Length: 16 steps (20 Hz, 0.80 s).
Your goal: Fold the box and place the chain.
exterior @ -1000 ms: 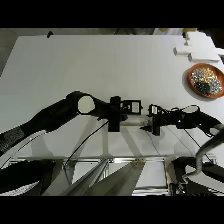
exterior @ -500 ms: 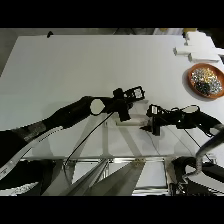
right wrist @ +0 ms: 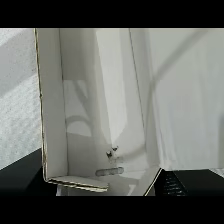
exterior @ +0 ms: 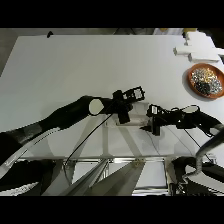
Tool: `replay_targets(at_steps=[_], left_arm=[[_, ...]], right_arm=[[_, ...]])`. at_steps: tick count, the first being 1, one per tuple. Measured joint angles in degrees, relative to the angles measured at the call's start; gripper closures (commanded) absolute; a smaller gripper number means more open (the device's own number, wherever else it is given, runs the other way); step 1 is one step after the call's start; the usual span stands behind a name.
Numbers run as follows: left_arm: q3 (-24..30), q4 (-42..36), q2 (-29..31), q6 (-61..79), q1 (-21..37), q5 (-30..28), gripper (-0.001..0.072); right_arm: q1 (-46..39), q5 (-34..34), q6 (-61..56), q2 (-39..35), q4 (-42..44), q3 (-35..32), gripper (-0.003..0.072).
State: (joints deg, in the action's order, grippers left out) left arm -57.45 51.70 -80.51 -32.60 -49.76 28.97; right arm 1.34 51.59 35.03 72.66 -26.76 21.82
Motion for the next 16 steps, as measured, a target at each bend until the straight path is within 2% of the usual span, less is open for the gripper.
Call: replay_targets(at_steps=[2,3,5,6,12,13,16], left_arm=[[0.0,5.6,2.93,-4.98,0.2,5.92,0.0697],[0.0,8.46,3.89,-6.95,0.55,9.4,0.0664],[0.37,12.31,4.66,-9.14,1.53,15.47,0.0548],[0.79,13.33,4.68,-9.53,2.08,17.27,0.0548],[5.7,13.44,3.98,0.04,6.27,20.35,0.0547],[6.58,12.41,3.96,2.73,7.32,20.63,0.0525],[8.87,9.33,3.85,10.56,10.36,20.87,0.0297]], right_arm=[[0.0,0.0,0.0,0.0,0.0,0.0,0.0224],[0.0,0.0,0.0,0.0,0.0,0.0,0.0224],[-0.02,0.0,0.0,0.0,0.0,0.0,0.0224],[0.0,0.0,0.0,0.0,0.0,0.0,0.0224],[-0.02,0.0,0.0,0.0,0.0,0.0,0.0224],[0.0,0.0,0.0,0.0,0.0,0.0,0.0224],[0.0,0.02,0.0,0.0,0.0,0.0,0.0224]])
